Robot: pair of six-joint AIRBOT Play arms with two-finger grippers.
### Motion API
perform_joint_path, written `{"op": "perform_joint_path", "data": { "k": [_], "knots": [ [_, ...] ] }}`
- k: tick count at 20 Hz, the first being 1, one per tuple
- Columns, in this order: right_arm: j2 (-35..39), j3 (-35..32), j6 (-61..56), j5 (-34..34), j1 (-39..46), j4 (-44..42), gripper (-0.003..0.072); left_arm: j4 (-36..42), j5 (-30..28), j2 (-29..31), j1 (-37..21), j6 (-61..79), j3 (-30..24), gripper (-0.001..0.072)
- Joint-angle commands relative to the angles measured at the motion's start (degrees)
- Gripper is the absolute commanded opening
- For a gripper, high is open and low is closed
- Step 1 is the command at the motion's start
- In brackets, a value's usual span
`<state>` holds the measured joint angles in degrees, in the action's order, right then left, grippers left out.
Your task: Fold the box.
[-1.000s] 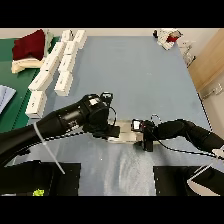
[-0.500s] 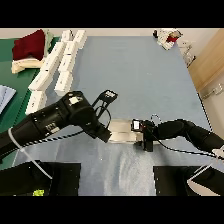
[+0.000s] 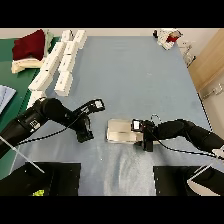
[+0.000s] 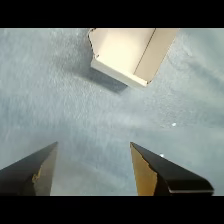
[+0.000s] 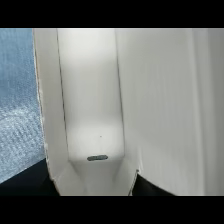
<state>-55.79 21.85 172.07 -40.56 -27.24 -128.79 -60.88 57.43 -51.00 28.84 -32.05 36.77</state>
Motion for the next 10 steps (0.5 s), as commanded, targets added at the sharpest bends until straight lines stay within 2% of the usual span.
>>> {"op": "perform_joint_path", "data": {
  "k": [1,5,7,10],
  "knots": [
    [0.04,-0.02,0.00,0.00,0.00,0.00,0.0514,14.14,-7.19,-2.75,-3.10,27.65,-4.90,0.0695],
    [0.04,-0.02,0.00,0.00,0.00,0.00,0.0514,25.38,-9.49,-8.50,-2.64,45.16,-6.43,0.0695],
    [0.04,-0.02,0.00,0.02,0.00,0.00,0.0514,26.97,-12.17,-10.56,-1.53,46.12,-6.43,0.0694],
    [0.04,-0.02,0.00,0.00,0.00,0.00,0.0514,27.65,-12.70,-12.85,0.79,47.74,-6.43,0.0694]
  ]
}}
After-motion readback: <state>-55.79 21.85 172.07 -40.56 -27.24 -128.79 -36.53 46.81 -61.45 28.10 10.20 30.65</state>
